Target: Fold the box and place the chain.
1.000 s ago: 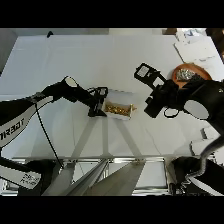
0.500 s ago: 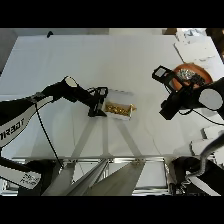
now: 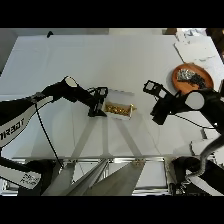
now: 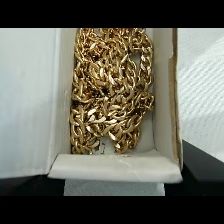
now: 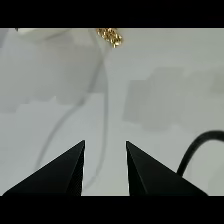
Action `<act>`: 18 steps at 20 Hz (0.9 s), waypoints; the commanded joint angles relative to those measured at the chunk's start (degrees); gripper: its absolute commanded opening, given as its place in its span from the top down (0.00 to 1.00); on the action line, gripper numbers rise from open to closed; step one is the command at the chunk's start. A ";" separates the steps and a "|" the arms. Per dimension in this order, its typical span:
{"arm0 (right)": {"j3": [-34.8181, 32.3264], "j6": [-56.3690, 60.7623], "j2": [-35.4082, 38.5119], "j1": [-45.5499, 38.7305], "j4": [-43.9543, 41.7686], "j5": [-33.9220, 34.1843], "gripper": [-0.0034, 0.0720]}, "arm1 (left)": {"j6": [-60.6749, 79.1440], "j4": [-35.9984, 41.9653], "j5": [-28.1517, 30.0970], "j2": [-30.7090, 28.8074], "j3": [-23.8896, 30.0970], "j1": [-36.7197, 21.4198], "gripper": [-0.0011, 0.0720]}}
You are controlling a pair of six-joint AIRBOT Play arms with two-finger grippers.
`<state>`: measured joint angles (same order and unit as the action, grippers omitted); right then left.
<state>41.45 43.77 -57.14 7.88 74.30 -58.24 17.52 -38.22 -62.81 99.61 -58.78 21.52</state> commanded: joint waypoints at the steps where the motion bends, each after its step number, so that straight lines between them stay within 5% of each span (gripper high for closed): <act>1: -0.57 -12.13 -8.31 -0.15 -6.91 9.46 0.57 | 0.02 -0.02 0.00 -0.04 -0.04 0.02 0.86; 6: -0.55 -34.77 -19.19 -0.13 -17.57 16.72 0.53 | 0.02 0.00 0.00 -0.04 -0.04 0.02 0.86; 12: -0.50 -36.81 -22.34 -0.09 -23.74 24.00 0.53 | 0.02 -0.02 0.00 -0.04 -0.04 0.02 0.86; 18: -0.50 -36.76 -22.34 -0.09 -24.65 24.22 0.57 | 0.02 -0.02 0.00 -0.04 -0.04 0.02 0.86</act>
<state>40.95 7.57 -79.24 7.77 50.78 -34.85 17.52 -38.22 -62.81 99.61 -58.78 21.52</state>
